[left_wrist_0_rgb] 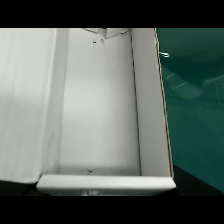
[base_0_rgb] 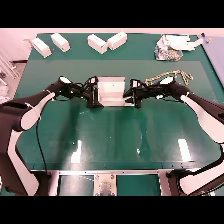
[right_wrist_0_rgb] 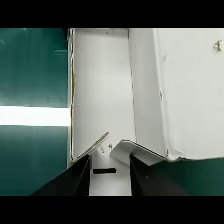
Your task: Fold the box and place the chain.
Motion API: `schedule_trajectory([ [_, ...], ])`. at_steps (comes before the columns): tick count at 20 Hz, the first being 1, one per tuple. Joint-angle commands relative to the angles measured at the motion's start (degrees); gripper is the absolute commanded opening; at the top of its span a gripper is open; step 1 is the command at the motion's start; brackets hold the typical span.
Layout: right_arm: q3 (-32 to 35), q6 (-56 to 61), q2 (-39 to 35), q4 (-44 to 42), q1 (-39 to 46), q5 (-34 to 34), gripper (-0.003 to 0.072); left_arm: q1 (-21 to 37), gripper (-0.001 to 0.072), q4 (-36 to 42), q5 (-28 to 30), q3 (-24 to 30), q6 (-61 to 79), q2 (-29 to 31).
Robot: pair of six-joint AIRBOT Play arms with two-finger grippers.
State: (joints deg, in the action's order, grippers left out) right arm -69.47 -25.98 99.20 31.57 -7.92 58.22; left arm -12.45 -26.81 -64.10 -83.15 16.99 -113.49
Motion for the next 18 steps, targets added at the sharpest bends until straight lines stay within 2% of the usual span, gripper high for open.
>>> schedule_trajectory([
  [1,0.0,-1.2,0.9,-2.3,-1.0,-1.3,0.0292,0.0,0.0568,0.0,0.0,0.0,0.0,0.0],
  [4,0.0,-3.2,1.5,-5.1,-1.0,-1.4,0.0314,0.0,0.0568,0.0,0.0,0.0,0.0,0.0],
  [8,0.0,-3.9,2.3,-5.7,-1.0,-1.4,0.0498,0.0,0.0569,0.0,0.0,0.0,0.0,0.0],
  [10,0.0,-3.9,2.8,-5.7,-1.1,-1.2,0.0532,0.0,0.0568,0.0,0.0,0.0,0.0,0.0],
  [13,0.0,-4.2,3.4,-5.7,-1.3,-1.2,0.0573,0.0,0.0569,0.0,0.0,0.0,0.0,0.0],
  [18,0.0,-4.5,3.4,-5.7,-1.3,-1.2,0.0573,0.0,0.0569,0.0,0.0,0.0,0.0,0.0],
])
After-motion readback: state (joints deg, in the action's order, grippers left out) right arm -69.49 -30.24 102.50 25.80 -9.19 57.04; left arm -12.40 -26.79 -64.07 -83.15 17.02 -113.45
